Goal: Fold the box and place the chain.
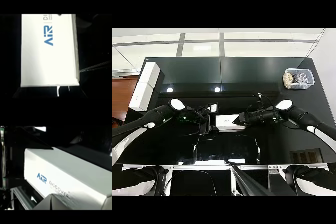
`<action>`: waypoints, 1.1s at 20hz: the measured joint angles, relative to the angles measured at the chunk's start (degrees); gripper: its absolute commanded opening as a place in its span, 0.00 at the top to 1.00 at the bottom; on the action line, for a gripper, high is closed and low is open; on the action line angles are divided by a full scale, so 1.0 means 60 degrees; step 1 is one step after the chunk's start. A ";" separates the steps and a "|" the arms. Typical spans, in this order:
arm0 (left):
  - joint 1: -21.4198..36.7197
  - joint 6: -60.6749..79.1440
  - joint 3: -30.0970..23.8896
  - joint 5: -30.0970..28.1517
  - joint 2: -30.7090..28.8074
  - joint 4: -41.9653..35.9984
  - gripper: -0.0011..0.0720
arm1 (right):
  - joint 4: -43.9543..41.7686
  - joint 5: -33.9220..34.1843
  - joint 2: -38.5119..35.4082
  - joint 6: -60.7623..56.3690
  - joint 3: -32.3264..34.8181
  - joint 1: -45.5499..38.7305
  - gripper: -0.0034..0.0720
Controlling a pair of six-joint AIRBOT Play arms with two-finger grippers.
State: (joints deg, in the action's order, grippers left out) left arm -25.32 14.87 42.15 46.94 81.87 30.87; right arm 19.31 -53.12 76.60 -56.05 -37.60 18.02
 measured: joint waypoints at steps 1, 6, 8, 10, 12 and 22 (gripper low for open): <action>0.0000 -0.0004 0.0000 0.0000 0.0000 0.0000 0.45 | 0.0040 0.0000 0.0000 -0.0025 -0.0029 0.0000 0.94; 0.0000 -0.0047 0.0000 0.0033 0.0000 -0.0036 0.45 | 0.1118 -0.0900 -0.0357 -0.0106 -0.0936 -0.0302 0.94; 0.0007 -0.0044 0.0000 0.0029 -0.0007 -0.0036 0.43 | 0.1789 -0.1916 -0.0889 -0.0306 -0.1504 -0.0648 0.94; 0.0011 -0.0044 0.0025 0.0025 -0.0087 0.0025 0.03 | 0.2623 -0.2568 -0.1657 -0.0608 -0.1865 -0.1155 0.94; 0.0018 -0.0157 0.0062 0.0036 -0.0259 0.0135 0.01 | 0.3585 -0.3198 -0.2495 -0.1005 -0.2044 -0.1687 0.94; -0.0426 -0.3085 0.1293 0.1107 -0.1122 0.1450 0.02 | 0.6473 -0.3971 -0.4466 -0.2033 -0.2233 -0.2863 0.94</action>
